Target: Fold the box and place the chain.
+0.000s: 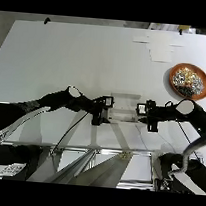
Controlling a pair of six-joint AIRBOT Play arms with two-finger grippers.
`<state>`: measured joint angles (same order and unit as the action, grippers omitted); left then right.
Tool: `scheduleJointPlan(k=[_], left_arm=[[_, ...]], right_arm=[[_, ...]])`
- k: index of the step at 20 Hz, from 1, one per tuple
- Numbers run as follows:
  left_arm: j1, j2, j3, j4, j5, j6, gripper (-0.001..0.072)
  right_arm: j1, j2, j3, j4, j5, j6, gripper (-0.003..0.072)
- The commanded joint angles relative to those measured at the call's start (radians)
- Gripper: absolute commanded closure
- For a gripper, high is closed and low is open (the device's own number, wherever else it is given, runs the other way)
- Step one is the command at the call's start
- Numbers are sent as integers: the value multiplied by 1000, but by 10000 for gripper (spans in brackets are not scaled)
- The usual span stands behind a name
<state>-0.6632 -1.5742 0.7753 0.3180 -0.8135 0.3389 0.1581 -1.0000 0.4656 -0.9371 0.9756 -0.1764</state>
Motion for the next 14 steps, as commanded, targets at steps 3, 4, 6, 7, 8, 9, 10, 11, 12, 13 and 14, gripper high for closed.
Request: scheduleJointPlan(k=[3, 4, 6, 7, 8, 9, 10, 11, 12, 13, 14], left_arm=[[1, 0, 0, 0, 0, 0, 501], [1, 0, 0, 0, 0, 0, 501], [1, 0, 0, 0, 0, 0, 501], [1, 0, 0, 0, 0, 0, 501], [1, 0, 0, 0, 0, 0, 501], [1, 0, 0, 0, 0, 0, 501], [1, 0, 0, 0, 0, 0, 501], [1, 0, 0, 0, 0, 0, 501], [1, 0, 0, 0, 0, 0, 501], [1, 0, 0, 0, 0, 0, 501], [1, 0, 0, 0, 0, 0, 501]], right_arm=[[0, -9, -14, 99, -33, -33, 603], [0, -10, -23, 126, -35, -58, 603], [0, -11, -55, 185, -44, -124, 602], [0, -11, -71, 204, -56, -150, 600], [0, -11, -83, 213, -70, -166, 581], [0, -11, -88, 213, -76, -166, 532], [0, -11, -89, 214, -78, -166, 494], [0, -11, -89, 222, -78, -166, 486], [0, -13, -91, 240, -79, -166, 486], [0, -18, -92, 256, -79, -166, 475], [4, -27, -92, 269, -80, -166, 357]])
